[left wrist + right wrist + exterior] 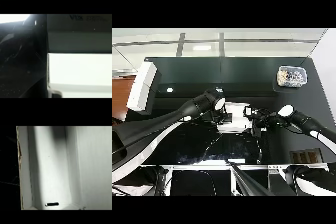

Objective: Fold the box and place the chain.

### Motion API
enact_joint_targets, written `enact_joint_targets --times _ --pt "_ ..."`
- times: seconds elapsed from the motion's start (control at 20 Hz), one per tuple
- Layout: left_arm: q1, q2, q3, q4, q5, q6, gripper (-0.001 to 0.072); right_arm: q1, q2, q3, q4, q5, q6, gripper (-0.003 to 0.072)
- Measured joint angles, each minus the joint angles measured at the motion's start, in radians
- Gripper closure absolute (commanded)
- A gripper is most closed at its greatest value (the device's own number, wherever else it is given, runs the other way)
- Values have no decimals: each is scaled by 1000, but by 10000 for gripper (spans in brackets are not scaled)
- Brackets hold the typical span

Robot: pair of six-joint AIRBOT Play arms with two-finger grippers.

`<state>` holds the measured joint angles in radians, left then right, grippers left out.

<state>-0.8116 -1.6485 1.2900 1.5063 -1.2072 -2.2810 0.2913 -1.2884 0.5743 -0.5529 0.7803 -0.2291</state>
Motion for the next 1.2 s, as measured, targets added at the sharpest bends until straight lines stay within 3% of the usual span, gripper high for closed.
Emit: enact_joint_targets --times 0.1,0.2,0.45,0.75,0.8,0.85,1.0,1.2 --pt "-3 -3 0 0 -1 0 688 0 0 0 0 0 0 258" --pt "-5 -4 0 0 -3 -1 688 0 0 0 0 0 0 -33" --pt "-6 -5 0 0 -4 -3 686 -4 40 0 -23 12 26 -26" --pt "-6 -5 0 0 -5 -1 686 -6 122 0 -167 56 51 -25" --pt "-6 -5 0 0 -5 -1 686 -6 128 0 -179 54 52 3" --pt "-6 -5 0 0 -5 -1 686 -6 131 0 -188 47 53 157" --pt "-6 -5 0 0 -5 -2 686 -3 136 0 -201 31 53 471" --pt "-6 -5 0 0 -4 -2 686 -1 138 0 -157 18 53 498"
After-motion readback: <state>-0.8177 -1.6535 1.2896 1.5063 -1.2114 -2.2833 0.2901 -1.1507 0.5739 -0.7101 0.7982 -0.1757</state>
